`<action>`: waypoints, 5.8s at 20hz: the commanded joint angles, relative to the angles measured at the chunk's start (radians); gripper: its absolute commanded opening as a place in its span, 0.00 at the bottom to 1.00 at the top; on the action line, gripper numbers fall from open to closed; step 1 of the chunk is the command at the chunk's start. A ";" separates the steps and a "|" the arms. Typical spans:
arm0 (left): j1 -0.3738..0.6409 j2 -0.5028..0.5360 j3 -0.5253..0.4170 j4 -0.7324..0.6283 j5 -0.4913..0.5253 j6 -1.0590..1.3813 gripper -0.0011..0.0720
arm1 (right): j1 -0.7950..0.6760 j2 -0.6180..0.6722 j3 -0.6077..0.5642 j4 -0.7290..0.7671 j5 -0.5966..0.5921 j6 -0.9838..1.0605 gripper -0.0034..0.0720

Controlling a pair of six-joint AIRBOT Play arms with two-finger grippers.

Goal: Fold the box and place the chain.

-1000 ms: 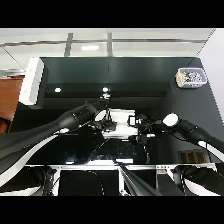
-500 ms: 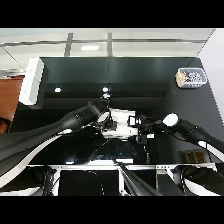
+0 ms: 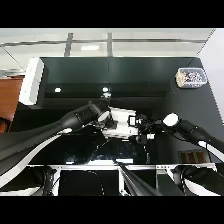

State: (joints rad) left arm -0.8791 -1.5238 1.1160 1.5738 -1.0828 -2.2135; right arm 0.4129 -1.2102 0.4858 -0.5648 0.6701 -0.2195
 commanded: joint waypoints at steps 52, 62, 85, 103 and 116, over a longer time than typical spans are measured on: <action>0.000 -0.002 0.001 0.034 0.001 -0.177 0.05 | -0.134 0.123 0.000 -0.071 0.111 -0.025 0.50; 0.000 -0.002 0.001 0.034 0.004 -0.177 0.05 | -0.042 0.113 -0.001 0.063 0.029 -0.024 0.27; 0.000 -0.002 0.001 0.034 0.009 -0.177 0.05 | -0.042 0.039 -0.001 0.257 0.026 0.001 0.54; 0.000 -0.002 0.001 0.034 0.007 -0.177 0.05 | -0.310 0.232 0.106 -0.110 0.406 1.094 0.07; 0.000 -0.002 0.001 0.034 0.010 -0.177 0.05 | -0.658 0.058 0.006 -0.182 0.512 1.418 0.07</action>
State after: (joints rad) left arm -0.8791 -1.5257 1.1164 1.6073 -1.0733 -2.3901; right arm -0.2943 -1.0729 0.5083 -0.8253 1.1446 1.2457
